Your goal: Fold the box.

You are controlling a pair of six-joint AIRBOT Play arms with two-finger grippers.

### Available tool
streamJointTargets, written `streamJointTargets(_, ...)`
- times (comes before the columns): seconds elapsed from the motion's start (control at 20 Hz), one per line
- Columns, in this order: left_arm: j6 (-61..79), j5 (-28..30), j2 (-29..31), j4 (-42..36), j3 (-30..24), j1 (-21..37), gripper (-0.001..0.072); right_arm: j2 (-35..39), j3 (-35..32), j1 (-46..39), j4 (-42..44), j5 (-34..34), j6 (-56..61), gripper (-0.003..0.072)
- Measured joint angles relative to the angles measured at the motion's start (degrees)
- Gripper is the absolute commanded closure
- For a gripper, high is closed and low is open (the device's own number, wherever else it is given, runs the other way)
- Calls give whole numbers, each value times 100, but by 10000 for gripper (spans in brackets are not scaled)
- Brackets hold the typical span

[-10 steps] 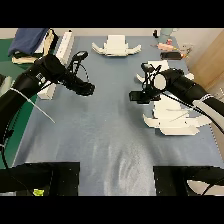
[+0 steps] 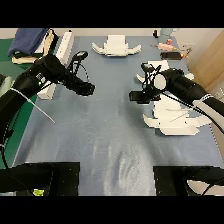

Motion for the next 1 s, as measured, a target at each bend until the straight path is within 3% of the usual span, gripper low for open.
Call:
streamJointTargets(0.3,0,0,0,0,0,0,694,0,0,0,22,-4,11,683)
streamJointTargets(0.55,0,2,0,0,-2,0,694,0,4,0,564,-28,98,683)
streamJointTargets(0.6,0,17,0,0,0,0,694,0,26,-13,678,-33,129,654)
streamJointTargets(0.75,0,109,0,-4,0,0,694,-2,396,-304,706,278,197,283)
streamJointTargets(0.8,0,133,0,-7,0,0,694,-2,614,-485,629,509,219,236)
streamJointTargets(1.0,0,177,0,-9,0,0,694,0,1567,-1668,-164,1897,208,236)
